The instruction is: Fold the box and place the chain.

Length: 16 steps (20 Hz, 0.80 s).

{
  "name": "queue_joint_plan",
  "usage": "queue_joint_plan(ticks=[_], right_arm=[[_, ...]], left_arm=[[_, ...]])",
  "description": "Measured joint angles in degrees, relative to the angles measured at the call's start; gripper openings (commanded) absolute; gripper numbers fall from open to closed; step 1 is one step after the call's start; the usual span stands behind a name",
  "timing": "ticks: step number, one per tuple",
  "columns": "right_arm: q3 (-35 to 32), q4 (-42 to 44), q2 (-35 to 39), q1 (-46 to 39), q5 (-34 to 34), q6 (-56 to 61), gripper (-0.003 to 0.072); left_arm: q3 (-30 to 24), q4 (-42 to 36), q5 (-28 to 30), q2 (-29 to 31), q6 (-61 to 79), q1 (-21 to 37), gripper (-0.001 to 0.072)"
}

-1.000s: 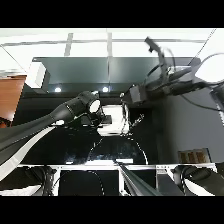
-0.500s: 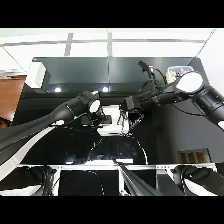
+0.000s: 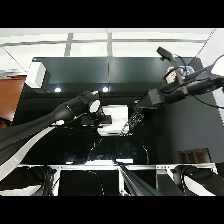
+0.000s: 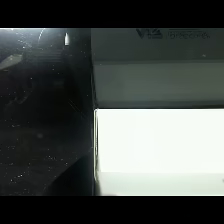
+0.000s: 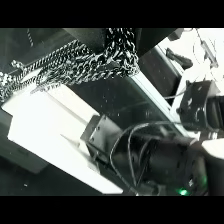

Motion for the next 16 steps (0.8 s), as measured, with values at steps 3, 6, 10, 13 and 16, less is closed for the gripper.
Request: queue_joint_plan(ticks=[3, 6, 10, 13, 16], right_arm=[[0.74, 2.29, 0.70, -2.25, 4.11, -2.05, 0.0014], [1.79, 7.39, 0.96, -5.01, 6.14, -4.15, 0.0014], [5.07, 11.65, 1.09, -7.06, 6.54, -5.25, 0.0014], [6.69, 12.63, 1.11, -7.37, 5.46, -5.51, 0.0014], [7.04, 11.87, 1.07, -5.57, 3.65, -5.68, 0.0014]], left_arm=[[0.00, 0.07, -0.04, 0.00, -0.02, 0.00, 0.0029], [0.00, 0.07, -0.07, 0.00, 0.00, 0.00, 0.0029], [0.00, 0.04, -0.11, 0.00, 0.00, 0.00, 0.0029], [0.00, 0.04, -0.11, 0.00, 0.00, 0.00, 0.0029], [0.00, 0.04, -0.28, 0.00, 0.00, 0.00, 0.0029]])
